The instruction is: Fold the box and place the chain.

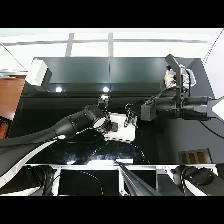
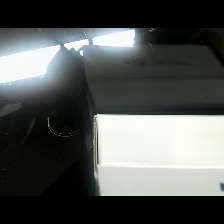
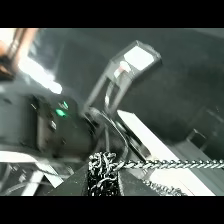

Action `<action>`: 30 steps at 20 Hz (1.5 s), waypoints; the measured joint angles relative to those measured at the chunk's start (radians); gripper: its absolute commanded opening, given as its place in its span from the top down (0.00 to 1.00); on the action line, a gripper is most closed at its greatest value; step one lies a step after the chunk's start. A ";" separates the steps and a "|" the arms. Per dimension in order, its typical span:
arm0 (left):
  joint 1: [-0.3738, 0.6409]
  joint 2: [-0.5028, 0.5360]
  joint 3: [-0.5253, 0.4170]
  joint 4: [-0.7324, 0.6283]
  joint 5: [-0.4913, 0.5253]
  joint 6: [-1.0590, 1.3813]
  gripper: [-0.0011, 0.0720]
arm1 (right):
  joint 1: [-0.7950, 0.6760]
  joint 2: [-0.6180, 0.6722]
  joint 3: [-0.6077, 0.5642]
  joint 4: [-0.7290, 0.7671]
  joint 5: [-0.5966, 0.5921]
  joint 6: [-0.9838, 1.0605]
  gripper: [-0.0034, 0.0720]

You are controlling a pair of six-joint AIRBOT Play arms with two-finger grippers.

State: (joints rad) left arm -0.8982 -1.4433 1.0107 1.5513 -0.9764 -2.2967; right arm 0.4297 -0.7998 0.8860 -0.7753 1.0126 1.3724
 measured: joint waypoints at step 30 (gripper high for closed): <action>0.000 0.000 0.000 0.000 0.000 0.000 0.94 | 0.056 0.000 -0.167 -0.197 0.055 0.195 0.89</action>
State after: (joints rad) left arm -0.8982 -1.4433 1.0107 1.5513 -0.9768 -2.2967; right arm 0.4854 -0.7998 0.7185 -0.9722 1.0672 1.5673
